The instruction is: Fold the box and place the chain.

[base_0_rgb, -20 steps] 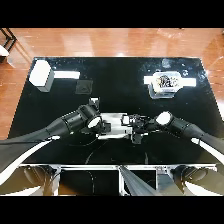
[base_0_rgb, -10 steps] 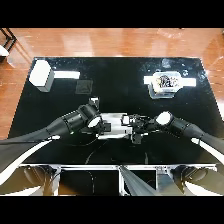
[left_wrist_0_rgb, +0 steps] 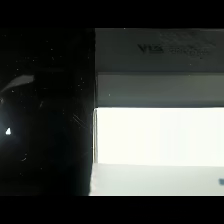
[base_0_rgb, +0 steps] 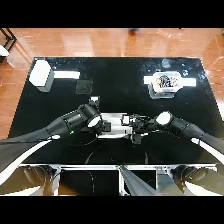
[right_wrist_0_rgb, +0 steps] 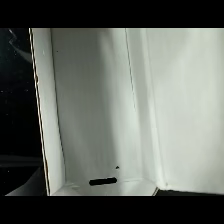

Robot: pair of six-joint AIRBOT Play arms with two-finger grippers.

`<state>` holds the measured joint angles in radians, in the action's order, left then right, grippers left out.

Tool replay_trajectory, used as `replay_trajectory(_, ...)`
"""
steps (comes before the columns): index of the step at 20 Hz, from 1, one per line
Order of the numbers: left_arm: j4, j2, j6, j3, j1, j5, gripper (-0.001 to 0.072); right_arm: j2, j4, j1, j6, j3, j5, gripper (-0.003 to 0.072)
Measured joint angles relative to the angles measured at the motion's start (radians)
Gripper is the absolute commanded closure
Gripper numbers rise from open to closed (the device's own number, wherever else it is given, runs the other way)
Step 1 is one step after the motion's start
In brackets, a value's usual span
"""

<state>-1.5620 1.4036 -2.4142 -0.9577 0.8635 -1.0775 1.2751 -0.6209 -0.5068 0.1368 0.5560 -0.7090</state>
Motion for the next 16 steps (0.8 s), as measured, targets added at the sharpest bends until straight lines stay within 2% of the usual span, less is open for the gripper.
replay_trajectory(1, -0.001, 0.0, 0.003, 0.0, 0.0, 0.001, 0.0689, 0.0, -0.001, 0.0, 0.002, 0.0, -0.001, 0.0003)
replay_trajectory(7, -0.001, -0.002, 0.006, -0.005, -0.001, -0.011, 0.0689, -0.052, -0.051, 0.001, -0.026, 0.002, -0.007, 0.0008)
replay_trajectory(10, -0.004, -0.002, 0.011, -0.006, -0.001, -0.02, 0.0689, -0.094, -0.137, 0.002, -0.051, 0.003, -0.011, 0.001)
replay_trajectory(11, -0.005, -0.002, 0.013, -0.006, -0.001, -0.021, 0.0689, -0.103, -0.162, 0.003, -0.06, 0.003, -0.013, 0.0024)
replay_trajectory(12, -0.006, -0.002, 0.018, -0.006, -0.001, -0.021, 0.0689, -0.109, -0.178, 0.003, -0.068, 0.003, -0.018, 0.0116)
replay_trajectory(16, -0.013, -0.002, 0.025, -0.006, -0.001, -0.021, 0.0689, -0.12, -0.212, 0.001, -0.081, 0.003, -0.041, 0.0146)
